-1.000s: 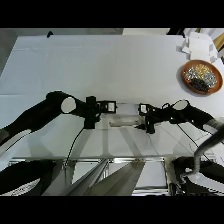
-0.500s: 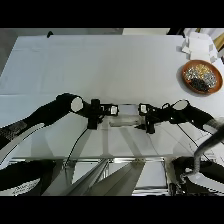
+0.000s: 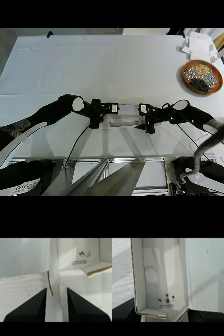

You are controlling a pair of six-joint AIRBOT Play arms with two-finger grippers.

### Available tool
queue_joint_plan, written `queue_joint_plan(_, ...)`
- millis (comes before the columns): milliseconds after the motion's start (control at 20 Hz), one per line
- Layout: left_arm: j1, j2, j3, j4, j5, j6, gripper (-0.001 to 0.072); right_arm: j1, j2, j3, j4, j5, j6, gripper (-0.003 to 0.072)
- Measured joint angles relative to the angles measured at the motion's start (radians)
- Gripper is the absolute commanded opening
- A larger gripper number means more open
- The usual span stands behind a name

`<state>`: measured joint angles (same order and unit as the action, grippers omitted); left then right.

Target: Fold the box and place the chain.

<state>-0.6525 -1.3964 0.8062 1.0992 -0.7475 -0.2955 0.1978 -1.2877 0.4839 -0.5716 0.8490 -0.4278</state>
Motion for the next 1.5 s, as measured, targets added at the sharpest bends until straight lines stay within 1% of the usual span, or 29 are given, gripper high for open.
queue_joint_plan(400,-0.003,-0.003,-0.009,-0.032,0.009,0.001,0.0271,0.0,0.0,0.0,0.0,0.0,0.0,0.0398)
queue_joint_plan(700,-0.01,0.023,-0.01,-0.049,-0.009,0.033,0.027,0.0,0.0,0.0,0.0,0.0,0.0,0.0398)
queue_joint_plan(1000,-0.046,0.029,-0.01,-0.051,-0.029,0.086,0.0267,0.0,0.0,0.0,0.0,0.0,0.0,0.0398)
queue_joint_plan(1050,-0.053,0.029,-0.01,-0.052,-0.031,0.093,0.0233,0.0,0.0,0.0,0.0,0.0,0.0,0.0398)
queue_joint_plan(1100,-0.058,0.029,-0.01,-0.053,-0.031,0.098,0.013,0.0,0.0,0.0,0.0,0.0,0.0,0.0398)
queue_joint_plan(1150,-0.062,0.029,-0.01,-0.056,-0.031,0.102,0.0081,0.0,0.0,0.0,0.0,0.0,0.0,0.0398)
queue_joint_plan(1300,-0.069,0.029,-0.01,-0.07,-0.023,0.109,0.008,0.0,0.0,0.0,0.0,0.0,0.0,0.0398)
queue_joint_plan(1500,-0.08,0.029,-0.01,-0.101,0.025,0.111,0.0081,0.0,0.0,0.0,0.0,0.0,0.0,0.0398)
